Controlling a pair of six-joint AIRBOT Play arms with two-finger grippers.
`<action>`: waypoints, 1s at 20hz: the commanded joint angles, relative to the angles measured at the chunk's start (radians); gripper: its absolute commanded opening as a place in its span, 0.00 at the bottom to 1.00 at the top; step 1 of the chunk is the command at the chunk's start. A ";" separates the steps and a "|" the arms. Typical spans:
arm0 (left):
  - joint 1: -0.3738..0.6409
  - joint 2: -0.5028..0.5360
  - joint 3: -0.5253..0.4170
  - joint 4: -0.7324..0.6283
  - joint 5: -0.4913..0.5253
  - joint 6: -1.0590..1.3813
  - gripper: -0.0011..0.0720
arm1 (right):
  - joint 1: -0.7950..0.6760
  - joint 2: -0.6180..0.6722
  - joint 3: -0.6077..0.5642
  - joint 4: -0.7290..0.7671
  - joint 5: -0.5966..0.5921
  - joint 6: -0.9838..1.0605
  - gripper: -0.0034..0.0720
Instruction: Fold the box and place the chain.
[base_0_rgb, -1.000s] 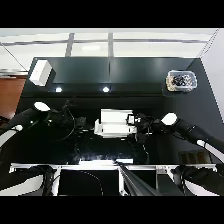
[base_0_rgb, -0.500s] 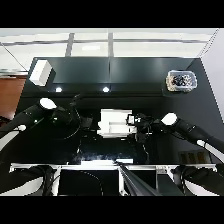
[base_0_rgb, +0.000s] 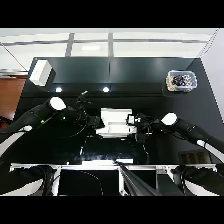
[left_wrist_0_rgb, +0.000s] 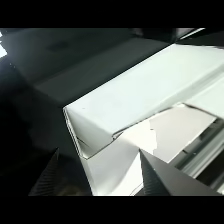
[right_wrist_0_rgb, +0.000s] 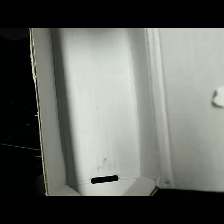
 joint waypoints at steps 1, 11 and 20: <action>-0.054 0.001 0.051 0.167 -0.033 -0.171 0.79 | 0.001 0.000 0.000 0.000 0.000 0.000 0.62; -0.133 0.001 0.110 0.254 -0.086 -0.362 0.54 | 0.001 0.000 0.000 0.000 0.000 0.000 0.62; -0.202 -0.002 0.137 0.379 -0.082 -0.600 0.55 | 0.001 0.000 0.000 0.000 0.000 0.000 0.62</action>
